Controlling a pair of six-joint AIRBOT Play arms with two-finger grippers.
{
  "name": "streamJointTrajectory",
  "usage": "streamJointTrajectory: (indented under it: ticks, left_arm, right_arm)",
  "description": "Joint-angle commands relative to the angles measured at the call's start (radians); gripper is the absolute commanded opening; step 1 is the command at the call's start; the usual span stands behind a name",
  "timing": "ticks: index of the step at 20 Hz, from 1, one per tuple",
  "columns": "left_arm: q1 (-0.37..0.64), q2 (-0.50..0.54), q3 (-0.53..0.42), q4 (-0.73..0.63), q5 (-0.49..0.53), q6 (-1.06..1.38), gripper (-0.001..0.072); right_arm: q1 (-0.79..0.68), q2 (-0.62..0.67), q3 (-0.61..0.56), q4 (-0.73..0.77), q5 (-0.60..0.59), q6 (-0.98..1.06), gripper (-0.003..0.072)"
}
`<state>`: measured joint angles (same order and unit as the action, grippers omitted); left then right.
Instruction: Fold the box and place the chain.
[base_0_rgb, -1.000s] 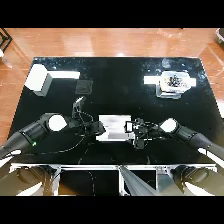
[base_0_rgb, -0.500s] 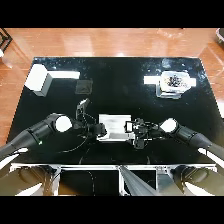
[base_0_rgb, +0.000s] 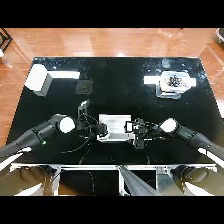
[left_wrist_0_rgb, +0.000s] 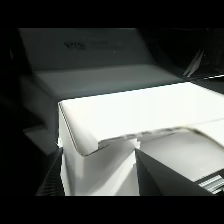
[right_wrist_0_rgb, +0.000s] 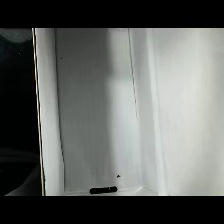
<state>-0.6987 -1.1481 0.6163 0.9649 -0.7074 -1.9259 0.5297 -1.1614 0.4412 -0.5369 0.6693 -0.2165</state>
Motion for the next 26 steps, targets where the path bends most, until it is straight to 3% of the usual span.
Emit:
streamJointTrajectory:
  ticks: [1, 8, 12, 17, 19, 24, 26]
  left_arm:
    - [-0.032, -0.001, 0.011, 0.03, -0.002, -0.078, 0.0544]
    - [-0.085, -0.003, 0.075, 0.33, -0.094, -0.356, 0.0506]
    - [-0.093, -0.04, 0.127, 0.403, -0.161, -0.412, 0.0506]
    - [-0.171, -0.154, 0.257, 0.496, -0.279, -0.464, 0.0502]
    - [-0.201, -0.183, 0.299, 0.546, -0.332, -0.495, 0.0481]
    - [-0.216, -0.192, 0.317, 0.545, -0.363, -0.534, 0.0324]
    - [-0.215, -0.192, 0.317, 0.545, -0.378, -0.547, 0.0323]
  right_arm:
    - [0.001, -0.001, 0.0, 0.002, 0.0, 0.0, 0.0357]
    - [0.001, -0.001, 0.0, 0.002, -0.001, 0.0, 0.0357]
    - [0.001, -0.001, 0.0, 0.002, 0.0, 0.0, 0.0357]
    - [0.001, -0.001, 0.0, 0.002, 0.0, 0.0, 0.0356]
    - [0.001, -0.001, 0.0, 0.002, 0.0, 0.0, 0.0357]
    - [0.001, -0.001, 0.0, 0.002, 0.0, 0.0, 0.0356]
    - [0.001, -0.001, 0.0, 0.002, 0.0, 0.0, 0.0356]
